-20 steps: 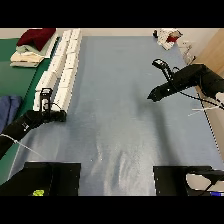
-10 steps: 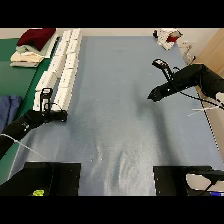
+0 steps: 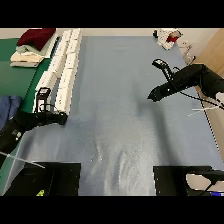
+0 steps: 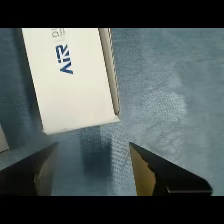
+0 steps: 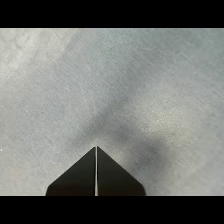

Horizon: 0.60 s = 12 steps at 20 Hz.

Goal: Fold the box.

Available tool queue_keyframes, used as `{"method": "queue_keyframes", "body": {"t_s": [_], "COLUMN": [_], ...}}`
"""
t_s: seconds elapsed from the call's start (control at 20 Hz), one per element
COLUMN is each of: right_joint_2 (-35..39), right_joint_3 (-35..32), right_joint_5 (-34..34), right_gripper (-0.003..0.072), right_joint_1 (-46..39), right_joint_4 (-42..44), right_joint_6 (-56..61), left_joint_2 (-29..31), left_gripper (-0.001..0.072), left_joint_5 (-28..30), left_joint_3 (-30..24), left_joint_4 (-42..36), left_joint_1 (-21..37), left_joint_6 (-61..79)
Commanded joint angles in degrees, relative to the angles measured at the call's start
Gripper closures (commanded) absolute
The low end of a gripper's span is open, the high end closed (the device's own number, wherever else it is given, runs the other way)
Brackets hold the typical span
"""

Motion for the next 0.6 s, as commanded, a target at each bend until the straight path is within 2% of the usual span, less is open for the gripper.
{"method": "queue_keyframes", "body": {"t_s": [0.0,0.2,0.25,0.3,0.35,0.45,0.55], "right_joint_2": [-0.02,-0.02,-0.02,-0.02,-0.02,-0.02,-0.04], "right_joint_3": [0.04,0.07,0.04,0.04,0.04,0.04,0.04], "right_joint_5": [0.02,0.02,0.02,0.02,0.02,0.02,0.02], "right_gripper": [0.0669,0.0669,0.0668,0.0669,0.0669,0.0669,0.0669], "right_joint_1": [-0.02,-0.04,-0.04,-0.04,-0.02,-0.02,-0.04], "right_joint_4": [0.02,0.02,0.02,0.02,0.02,0.02,0.02], "right_joint_6": [0.00,0.02,0.02,0.02,0.02,0.02,0.02], "left_joint_2": [9.94,20.72,22.62,23.85,24.44,23.58,19.80], "left_gripper": [0.0014,0.0017,0.0213,0.0556,0.0693,0.0694,0.0695], "left_joint_5": [-8.70,-16.41,-18.25,-20.15,-22.12,-23.34,-23.87], "left_joint_3": [0.07,1.11,1.75,2.51,3.61,6.27,10.56], "left_joint_4": [6.05,4.52,1.60,-0.96,-3.39,-7.21,-8.68], "left_joint_1": [2.67,3.54,3.56,3.54,3.54,3.54,3.52], "left_joint_6": [-4.68,-7.80,-8.20,-8.15,-8.02,-8.04,-8.07]}}
